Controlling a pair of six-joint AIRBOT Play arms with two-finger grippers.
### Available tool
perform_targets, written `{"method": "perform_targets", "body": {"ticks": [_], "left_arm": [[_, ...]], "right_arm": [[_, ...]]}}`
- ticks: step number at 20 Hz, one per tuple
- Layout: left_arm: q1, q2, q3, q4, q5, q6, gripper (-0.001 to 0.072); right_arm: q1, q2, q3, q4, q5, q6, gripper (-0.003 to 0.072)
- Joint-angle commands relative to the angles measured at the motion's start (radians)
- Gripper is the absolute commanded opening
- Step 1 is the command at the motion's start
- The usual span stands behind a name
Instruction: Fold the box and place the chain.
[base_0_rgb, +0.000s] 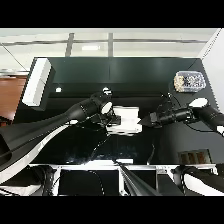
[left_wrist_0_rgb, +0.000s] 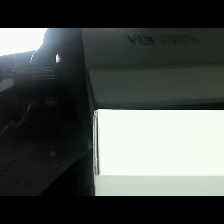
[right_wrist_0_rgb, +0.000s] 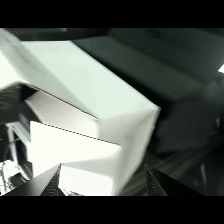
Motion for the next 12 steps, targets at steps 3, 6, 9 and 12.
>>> {"method": "perform_targets", "body": {"ticks": [3, 6, 9, 12], "left_arm": [[0.0, -0.001, 0.0, 0.0, 0.0, 0.0, 0.0026], [0.0, -0.001, 0.0, 0.0, 0.0, 0.0, 0.0026], [0.0, -0.001, 0.0, 0.0, 0.0, 0.0, 0.0026], [0.0, -0.001, 0.0, 0.0, 0.0, 0.0, 0.0026]], "right_arm": [[0.117, -0.001, 0.015, 0.004, -0.1, 0.127, 0.0423], [0.219, -0.001, 0.056, -0.129, -0.19, 0.301, 0.0423], [0.335, -0.001, 0.129, -0.383, -0.23, 0.542, 0.0422], [0.448, -0.001, 0.193, -0.601, -0.229, 0.738, 0.0422]]}}
